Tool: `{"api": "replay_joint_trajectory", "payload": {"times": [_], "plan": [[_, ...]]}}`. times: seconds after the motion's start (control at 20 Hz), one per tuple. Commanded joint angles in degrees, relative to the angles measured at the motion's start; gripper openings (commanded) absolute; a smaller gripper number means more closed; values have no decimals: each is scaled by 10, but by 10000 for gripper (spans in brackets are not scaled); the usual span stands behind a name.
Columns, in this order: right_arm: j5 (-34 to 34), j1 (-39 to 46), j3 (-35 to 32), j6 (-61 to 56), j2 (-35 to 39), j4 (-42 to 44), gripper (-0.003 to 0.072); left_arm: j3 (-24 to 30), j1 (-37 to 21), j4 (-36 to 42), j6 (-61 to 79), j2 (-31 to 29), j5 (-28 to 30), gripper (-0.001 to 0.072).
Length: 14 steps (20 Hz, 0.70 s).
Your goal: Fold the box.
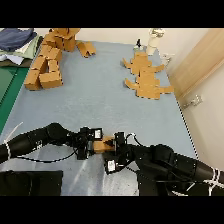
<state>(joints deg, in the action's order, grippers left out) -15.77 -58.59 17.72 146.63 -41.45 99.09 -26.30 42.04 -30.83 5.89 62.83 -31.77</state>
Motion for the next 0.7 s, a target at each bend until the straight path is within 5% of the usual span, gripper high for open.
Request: {"api": "replay_joint_trajectory", "payload": {"times": [0.0, 0.4, 0.65], "plan": [[3, -1, 4, 0, 15, -13, 324, -1, 0, 0, 1, 0, -2, 457], [8, 0, 4, 0, 36, -17, 223, -1, 0, 0, 1, 0, -2, 456], [9, 0, 4, 0, 12, -16, 223, -1, 0, 0, 1, 0, -2, 457]]}}
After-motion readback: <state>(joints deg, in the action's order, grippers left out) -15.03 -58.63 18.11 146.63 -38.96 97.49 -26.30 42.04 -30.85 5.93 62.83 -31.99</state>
